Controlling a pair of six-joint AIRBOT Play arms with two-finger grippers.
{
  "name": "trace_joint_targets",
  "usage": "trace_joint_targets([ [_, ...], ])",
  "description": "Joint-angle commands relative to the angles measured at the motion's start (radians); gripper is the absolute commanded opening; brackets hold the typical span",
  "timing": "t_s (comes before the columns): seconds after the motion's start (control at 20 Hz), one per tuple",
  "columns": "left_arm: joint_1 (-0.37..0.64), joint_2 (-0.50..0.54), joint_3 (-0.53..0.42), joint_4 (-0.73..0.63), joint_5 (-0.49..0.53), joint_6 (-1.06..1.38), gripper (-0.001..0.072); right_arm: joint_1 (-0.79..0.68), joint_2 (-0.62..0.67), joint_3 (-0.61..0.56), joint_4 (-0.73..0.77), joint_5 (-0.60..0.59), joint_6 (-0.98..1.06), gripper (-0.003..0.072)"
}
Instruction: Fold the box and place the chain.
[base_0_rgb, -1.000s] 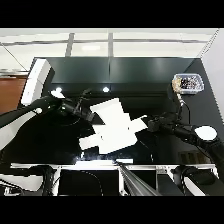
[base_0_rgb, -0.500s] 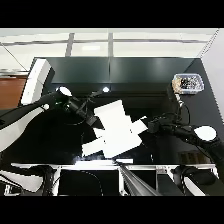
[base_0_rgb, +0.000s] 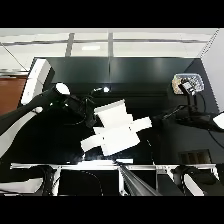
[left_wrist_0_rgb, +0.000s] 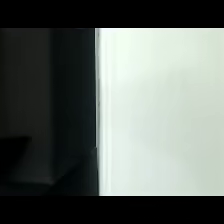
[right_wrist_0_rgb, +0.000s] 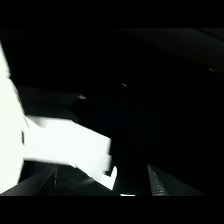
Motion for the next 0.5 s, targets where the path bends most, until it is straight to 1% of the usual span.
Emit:
trace_joint_targets([
  [0.0,-0.092,0.096,-0.041,0.060,0.269,0.229,0.0028,-0.034,0.003,0.057,-0.144,0.100,0.002,0.0647],
  [0.1,-0.134,0.089,-0.039,0.064,0.315,0.369,0.0028,-0.034,0.002,0.057,-0.146,0.076,0.002,0.0647],
  [0.15,-0.150,0.083,-0.040,0.072,0.341,0.391,0.0028,-0.034,0.002,0.057,-0.132,0.047,0.003,0.0647],
  [0.25,-0.168,0.056,-0.040,0.128,0.378,0.401,0.0029,-0.034,0.002,0.052,0.016,0.010,0.002,0.0647],
  [0.3,-0.169,0.043,-0.040,0.154,0.385,0.401,0.0029,-0.031,0.000,0.039,0.057,0.003,-0.006,0.0647],
  [0.45,-0.167,0.024,-0.040,0.176,0.373,0.400,0.0030,0.018,-0.027,-0.051,0.058,-0.006,-0.096,0.0628],
])
